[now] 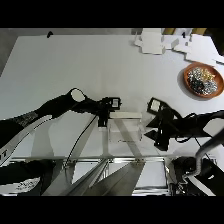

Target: Fold the box and place the chain.

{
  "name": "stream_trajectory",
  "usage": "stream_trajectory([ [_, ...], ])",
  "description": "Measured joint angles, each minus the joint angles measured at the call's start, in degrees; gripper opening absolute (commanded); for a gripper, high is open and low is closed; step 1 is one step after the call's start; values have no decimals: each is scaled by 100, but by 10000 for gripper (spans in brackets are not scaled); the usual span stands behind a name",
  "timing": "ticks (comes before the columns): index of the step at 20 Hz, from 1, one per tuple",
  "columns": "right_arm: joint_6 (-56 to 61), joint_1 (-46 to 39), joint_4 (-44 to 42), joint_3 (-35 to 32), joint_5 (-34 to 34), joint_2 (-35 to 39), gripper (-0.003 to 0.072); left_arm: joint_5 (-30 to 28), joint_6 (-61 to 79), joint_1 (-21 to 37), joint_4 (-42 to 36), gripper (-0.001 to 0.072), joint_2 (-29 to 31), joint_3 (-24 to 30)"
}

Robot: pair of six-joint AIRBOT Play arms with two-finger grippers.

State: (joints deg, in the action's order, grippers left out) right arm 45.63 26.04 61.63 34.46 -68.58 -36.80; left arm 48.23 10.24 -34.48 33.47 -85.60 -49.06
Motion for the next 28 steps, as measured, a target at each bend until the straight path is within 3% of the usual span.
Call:
stream_trajectory([
  [4,-734,361,-129,-205,-20,179,351,0,2,2,0,9,0,0],
  [5,-940,444,-140,-245,11,262,400,0,0,0,0,9,0,0],
  [6,-1115,533,-164,-289,70,361,499,0,0,2,0,9,0,0],
  [9,-1414,745,-83,-529,378,673,605,0,0,0,0,9,0,0],
  [12,-1563,837,199,-1047,914,857,608,0,0,2,0,9,0,0],
  [13,-1663,855,291,-1272,1099,887,652,0,0,2,0,9,0,0],
  [17,-2282,894,437,-1860,1751,949,661,2,0,0,0,9,0,0],
  [22,-2575,1196,498,-2201,2149,960,663,2,0,0,0,9,0,0],
  [28,-2634,1440,544,-2559,3101,909,663,2,2,2,0,9,0,0],
])
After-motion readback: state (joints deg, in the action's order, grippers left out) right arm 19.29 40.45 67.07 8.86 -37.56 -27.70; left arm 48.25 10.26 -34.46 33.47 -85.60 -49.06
